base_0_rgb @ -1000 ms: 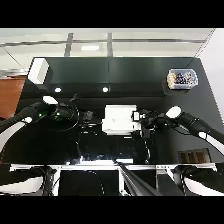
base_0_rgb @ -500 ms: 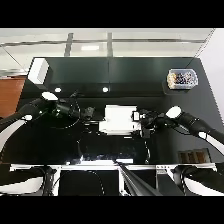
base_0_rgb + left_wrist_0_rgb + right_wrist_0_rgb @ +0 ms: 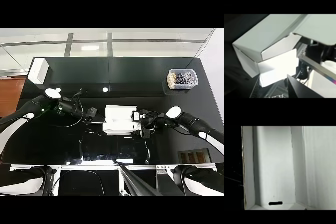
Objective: Fold the box and place the chain.
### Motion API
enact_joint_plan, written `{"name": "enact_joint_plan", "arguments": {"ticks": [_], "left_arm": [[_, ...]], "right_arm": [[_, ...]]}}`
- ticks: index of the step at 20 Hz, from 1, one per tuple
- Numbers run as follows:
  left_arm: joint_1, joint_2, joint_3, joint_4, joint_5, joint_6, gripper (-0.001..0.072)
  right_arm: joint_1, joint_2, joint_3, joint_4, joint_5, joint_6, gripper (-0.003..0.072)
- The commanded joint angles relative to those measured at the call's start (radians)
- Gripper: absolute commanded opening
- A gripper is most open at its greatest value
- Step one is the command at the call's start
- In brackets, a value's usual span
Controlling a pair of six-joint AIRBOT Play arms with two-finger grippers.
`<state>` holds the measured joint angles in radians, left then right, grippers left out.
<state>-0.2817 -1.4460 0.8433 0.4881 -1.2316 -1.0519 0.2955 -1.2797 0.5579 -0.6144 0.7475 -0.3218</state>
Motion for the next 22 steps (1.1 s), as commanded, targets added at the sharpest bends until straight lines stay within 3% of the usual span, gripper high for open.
{"name": "enact_joint_plan", "arguments": {"ticks": [1, 5, 22], "left_arm": [[-0.036, 0.001, 0.055, 0.093, 0.012, -0.115, 0.0403], [-0.122, 0.001, 0.103, 0.233, 0.056, -0.245, 0.0407], [-0.283, 0.001, 0.157, 0.455, 0.219, -0.544, 0.0407]], "right_arm": [[0.0, 0.0, 0.0, 0.0, 0.0, 0.0, 0.0128], [0.0, 0.0, 0.0, 0.0, 0.0, 0.0, 0.0128], [0.0, 0.0, 0.0, 0.0, 0.0, 0.0, 0.0128]]}}
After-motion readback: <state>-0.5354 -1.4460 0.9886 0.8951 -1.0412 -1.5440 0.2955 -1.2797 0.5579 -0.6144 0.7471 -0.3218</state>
